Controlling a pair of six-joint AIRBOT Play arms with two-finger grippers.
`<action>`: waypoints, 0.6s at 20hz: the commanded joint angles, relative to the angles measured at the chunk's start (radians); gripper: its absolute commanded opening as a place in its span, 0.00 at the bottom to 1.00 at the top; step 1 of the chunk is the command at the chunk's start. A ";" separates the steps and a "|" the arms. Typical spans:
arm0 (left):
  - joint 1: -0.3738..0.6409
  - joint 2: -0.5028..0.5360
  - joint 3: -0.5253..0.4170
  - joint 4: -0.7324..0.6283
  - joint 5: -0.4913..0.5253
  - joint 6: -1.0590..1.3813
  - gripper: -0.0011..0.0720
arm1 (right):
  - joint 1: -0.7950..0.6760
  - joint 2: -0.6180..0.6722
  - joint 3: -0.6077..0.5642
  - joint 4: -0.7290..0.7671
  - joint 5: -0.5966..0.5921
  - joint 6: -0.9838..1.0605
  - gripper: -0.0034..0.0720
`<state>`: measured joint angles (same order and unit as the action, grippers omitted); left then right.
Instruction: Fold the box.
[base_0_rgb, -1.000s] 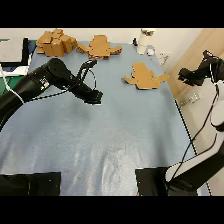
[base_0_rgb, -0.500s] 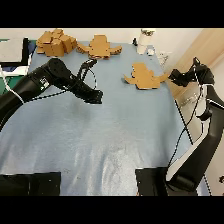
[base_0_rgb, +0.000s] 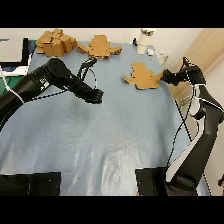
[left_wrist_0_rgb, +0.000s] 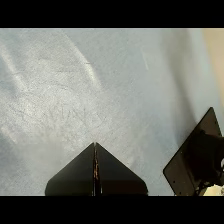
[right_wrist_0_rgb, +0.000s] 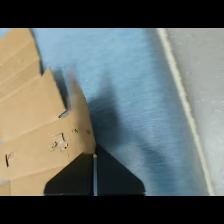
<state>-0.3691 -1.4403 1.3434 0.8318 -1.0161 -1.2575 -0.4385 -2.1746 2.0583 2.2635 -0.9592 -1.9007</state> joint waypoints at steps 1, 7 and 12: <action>0.001 0.000 0.001 -0.002 -0.007 0.000 0.03 | 0.023 0.040 0.001 0.022 -0.054 -0.079 0.05; 0.001 0.000 0.001 -0.005 -0.018 -0.001 0.03 | 0.066 0.145 -0.066 0.023 -0.211 -0.082 0.04; 0.001 0.002 0.000 -0.005 -0.034 -0.008 0.03 | 0.122 0.305 -0.301 0.020 -0.276 -0.084 0.04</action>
<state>-0.3691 -1.4403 1.3434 0.8272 -1.0389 -1.2682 -0.3450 -1.9598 1.8820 2.2848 -1.2018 -1.9804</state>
